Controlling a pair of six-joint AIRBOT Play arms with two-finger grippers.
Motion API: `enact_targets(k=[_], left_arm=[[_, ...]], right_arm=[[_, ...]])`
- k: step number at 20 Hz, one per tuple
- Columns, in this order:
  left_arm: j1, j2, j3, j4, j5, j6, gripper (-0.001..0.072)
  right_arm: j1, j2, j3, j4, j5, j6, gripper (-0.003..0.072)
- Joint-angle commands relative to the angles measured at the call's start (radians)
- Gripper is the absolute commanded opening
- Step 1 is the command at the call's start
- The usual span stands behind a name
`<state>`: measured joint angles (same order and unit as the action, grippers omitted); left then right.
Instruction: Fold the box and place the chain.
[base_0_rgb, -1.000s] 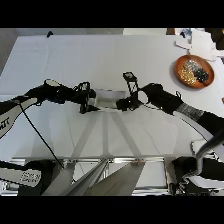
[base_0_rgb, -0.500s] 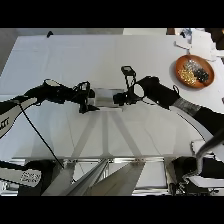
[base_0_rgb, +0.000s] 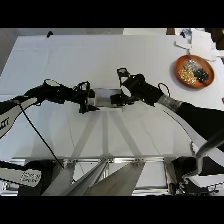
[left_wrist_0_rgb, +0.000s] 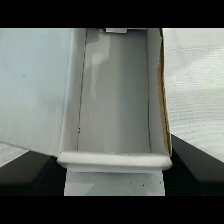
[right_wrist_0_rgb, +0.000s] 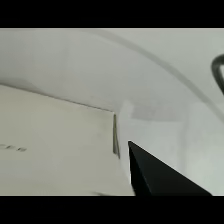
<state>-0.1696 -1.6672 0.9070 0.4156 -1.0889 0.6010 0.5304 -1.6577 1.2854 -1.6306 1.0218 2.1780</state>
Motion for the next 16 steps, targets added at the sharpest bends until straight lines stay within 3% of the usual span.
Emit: enact_targets(k=[1,6,8,10,12,16], left_arm=[[0.000,0.000,0.000,0.000,0.000,0.000,0.0395],[0.000,0.000,0.000,0.000,0.000,0.000,0.0395],[0.000,0.000,0.000,0.000,0.000,0.000,0.0395],[0.000,0.000,0.000,0.000,0.000,0.000,0.0395],[0.000,0.000,0.000,0.000,0.000,0.000,0.0395],[0.000,0.000,0.000,0.000,0.000,0.000,0.0395]], right_arm=[[0.004,-0.030,0.043,-0.026,0.059,0.107,0.0287],[0.005,-0.036,0.050,-0.037,0.044,0.208,0.0285],[0.005,-0.048,0.050,-0.037,0.045,0.206,0.0185],[0.010,-0.057,0.050,-0.037,0.039,0.207,0.0136],[0.013,-0.060,0.050,-0.037,0.032,0.207,0.0015],[0.013,-0.060,0.050,-0.037,0.037,0.207,0.0014]])
